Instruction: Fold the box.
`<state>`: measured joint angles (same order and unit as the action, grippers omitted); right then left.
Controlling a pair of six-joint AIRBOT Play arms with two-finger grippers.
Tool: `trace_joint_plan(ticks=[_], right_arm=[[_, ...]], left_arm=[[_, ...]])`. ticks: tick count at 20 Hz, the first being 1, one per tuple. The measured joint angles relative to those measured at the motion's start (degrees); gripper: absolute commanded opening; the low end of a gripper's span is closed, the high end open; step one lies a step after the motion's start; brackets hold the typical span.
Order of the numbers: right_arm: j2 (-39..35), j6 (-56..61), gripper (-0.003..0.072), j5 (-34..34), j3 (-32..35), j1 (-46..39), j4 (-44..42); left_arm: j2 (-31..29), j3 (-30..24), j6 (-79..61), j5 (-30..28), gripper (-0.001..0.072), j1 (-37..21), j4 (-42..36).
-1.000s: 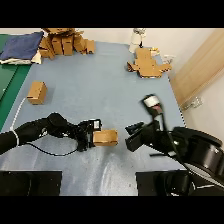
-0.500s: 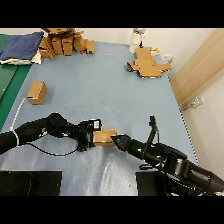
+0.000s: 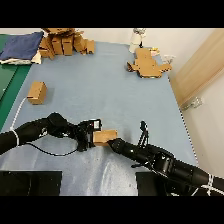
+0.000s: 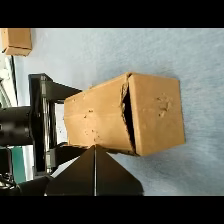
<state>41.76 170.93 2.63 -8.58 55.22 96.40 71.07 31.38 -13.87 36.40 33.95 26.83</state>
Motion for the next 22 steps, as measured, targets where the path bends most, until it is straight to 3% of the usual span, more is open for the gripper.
trace_joint_plan(ticks=[8, 12, 18, 22], right_arm=[[0.7, 0.1, 0.0004, 0.8, 0.0, 0.0, 0.3], [-2.8, 0.1, 0.0004, -0.7, -2.4, -0.3, 2.7], [-13.7, 0.0, 0.0004, -28.2, -7.6, -4.2, 9.0], [-20.2, 0.0, 0.0004, -36.2, -8.7, -6.2, 13.3]], left_arm=[[0.0, 0.0, 0.0, 0.0, 0.0305, 0.0, 0.0], [0.0, 0.0, 0.0, 0.0, 0.0305, 0.0, 0.0], [0.0, 0.0, 0.0, 0.0, 0.0305, 0.0, 0.0], [-0.1, 0.1, 0.2, 0.0, 0.0305, 0.0, 0.0]])
